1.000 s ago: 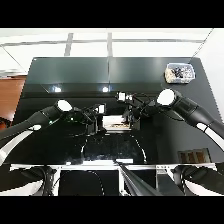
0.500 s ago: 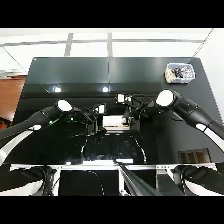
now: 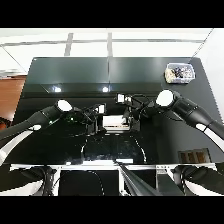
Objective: Fold the box and place the chain.
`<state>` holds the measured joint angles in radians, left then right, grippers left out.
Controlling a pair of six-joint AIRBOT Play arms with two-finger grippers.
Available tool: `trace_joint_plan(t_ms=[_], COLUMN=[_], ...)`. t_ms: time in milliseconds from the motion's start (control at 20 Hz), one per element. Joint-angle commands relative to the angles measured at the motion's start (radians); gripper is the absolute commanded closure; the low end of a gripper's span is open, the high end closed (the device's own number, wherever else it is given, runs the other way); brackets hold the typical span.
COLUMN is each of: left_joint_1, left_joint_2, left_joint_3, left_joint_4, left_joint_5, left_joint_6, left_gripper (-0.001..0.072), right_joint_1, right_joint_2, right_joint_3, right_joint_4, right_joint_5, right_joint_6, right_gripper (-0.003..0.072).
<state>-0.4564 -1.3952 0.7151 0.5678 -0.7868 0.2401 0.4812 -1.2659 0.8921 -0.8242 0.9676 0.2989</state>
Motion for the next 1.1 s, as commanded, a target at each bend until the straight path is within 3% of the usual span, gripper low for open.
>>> trace_joint_plan(t_ms=[0,50,100,550,650,1050], left_joint_1=[0.0,0.0,0.0,0.0,0.0,0.0], left_joint_2=[-0.001,-0.001,-0.001,-0.001,-0.001,-0.001], left_joint_3=[0.001,0.001,0.001,0.001,0.001,0.001], left_joint_4=[0.001,0.0,0.0,0.0,0.0,0.0], left_joint_5=[0.0,0.0,0.0,0.0,0.0,0.0], left_joint_6=[0.0,0.0,0.0,0.0,0.0,0.0], left_gripper=[0.027,0.027,0.027,0.027,0.027,0.027], right_joint_1=[0.001,0.001,0.001,0.001,0.001,0.001], right_joint_2=[0.0,0.0,0.0,0.0,0.0,-0.002], right_joint_3=[0.0,0.0,0.0,0.0,0.0,0.0], right_joint_4=[0.0,0.001,0.002,0.0,0.0,0.0], right_joint_5=[-0.004,-0.004,-0.004,0.018,0.016,0.026], right_joint_6=[0.0,0.0,0.0,0.012,0.012,0.012], right_gripper=[0.0398,0.0334,0.0319,0.0321,0.0448,0.0447])
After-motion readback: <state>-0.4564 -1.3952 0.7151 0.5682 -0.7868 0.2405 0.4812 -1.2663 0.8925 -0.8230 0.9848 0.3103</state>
